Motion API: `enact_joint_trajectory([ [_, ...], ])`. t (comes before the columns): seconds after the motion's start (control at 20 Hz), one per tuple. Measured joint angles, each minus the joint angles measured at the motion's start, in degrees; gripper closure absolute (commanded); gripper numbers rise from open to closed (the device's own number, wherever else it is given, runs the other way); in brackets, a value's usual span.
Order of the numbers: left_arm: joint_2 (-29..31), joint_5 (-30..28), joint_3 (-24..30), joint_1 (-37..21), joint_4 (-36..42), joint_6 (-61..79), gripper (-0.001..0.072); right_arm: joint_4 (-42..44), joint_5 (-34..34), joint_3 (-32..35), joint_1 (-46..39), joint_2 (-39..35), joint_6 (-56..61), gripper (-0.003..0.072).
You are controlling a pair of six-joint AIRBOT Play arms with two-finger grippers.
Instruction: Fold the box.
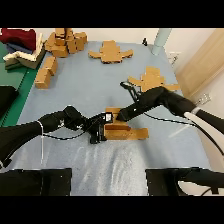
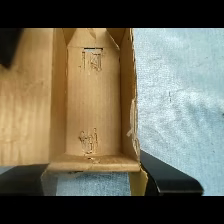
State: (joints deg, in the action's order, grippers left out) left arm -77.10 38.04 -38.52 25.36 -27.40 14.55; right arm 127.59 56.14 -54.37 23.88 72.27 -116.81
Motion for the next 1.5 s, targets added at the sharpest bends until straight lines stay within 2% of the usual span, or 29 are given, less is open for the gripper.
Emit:
enact_joint_trajectory([
  [0.2, 0.0, 0.0, 0.0, 0.0, 0.0, 0.0, 0.0322, -4.6, 1.1, 1.4, -0.7, -9.9, 1.9, 0.0686],
  [0.35, 0.0, 0.0, 0.0, 0.0, 0.0, 0.0, 0.0321, -6.1, 4.7, 5.8, 1.0, -17.5, 0.1, 0.0684],
  [0.4, 0.0, 0.0, 0.0, 0.0, 0.0, 0.0, 0.0322, -6.4, 6.1, 8.1, 2.2, -20.1, -1.3, 0.0643],
  [0.45, 0.0, 0.0, 0.0, 0.0, 0.0, 0.0, 0.0321, -7.1, 7.7, 10.4, 3.4, -22.5, -2.6, 0.0425],
  [0.5, 0.0, 0.0, 0.0, 0.0, 0.0, 0.0, 0.0321, -8.2, 8.6, 12.5, 4.5, -24.5, -3.7, 0.0283],
  [0.55, 0.0, 0.0, 0.0, 0.0, 0.0, 0.0, 0.0321, -10.1, 9.3, 14.6, 5.5, -26.1, -4.6, 0.0273],
  [0.65, 0.0, 0.0, 0.0, 0.0, 0.0, 0.0, 0.0321, -14.3, 9.5, 17.8, 6.9, -28.2, -5.9, 0.014],
  [0.75, 0.0, 0.0, 0.0, 0.0, 0.0, 0.0, 0.0321, -18.0, 8.0, 20.2, 7.9, -29.0, -8.7, 0.0096],
  [0.95, 0.0, 0.0, 0.0, 0.0, 0.0, 0.0, 0.0322, -24.0, -0.2, 22.7, 8.5, -27.7, -17.5, 0.0096],
  [1.15, 0.0, 0.0, 0.0, 0.0, 0.0, 0.0, 0.0321, -26.4, -8.1, 23.4, 8.6, -23.5, -25.9, 0.0096],
  [1.5, 0.0, 0.0, 0.0, 0.0, 0.0, 0.0, 0.0322, -25.2, -12.7, 23.6, 8.7, -20.1, -32.1, 0.0096],
])
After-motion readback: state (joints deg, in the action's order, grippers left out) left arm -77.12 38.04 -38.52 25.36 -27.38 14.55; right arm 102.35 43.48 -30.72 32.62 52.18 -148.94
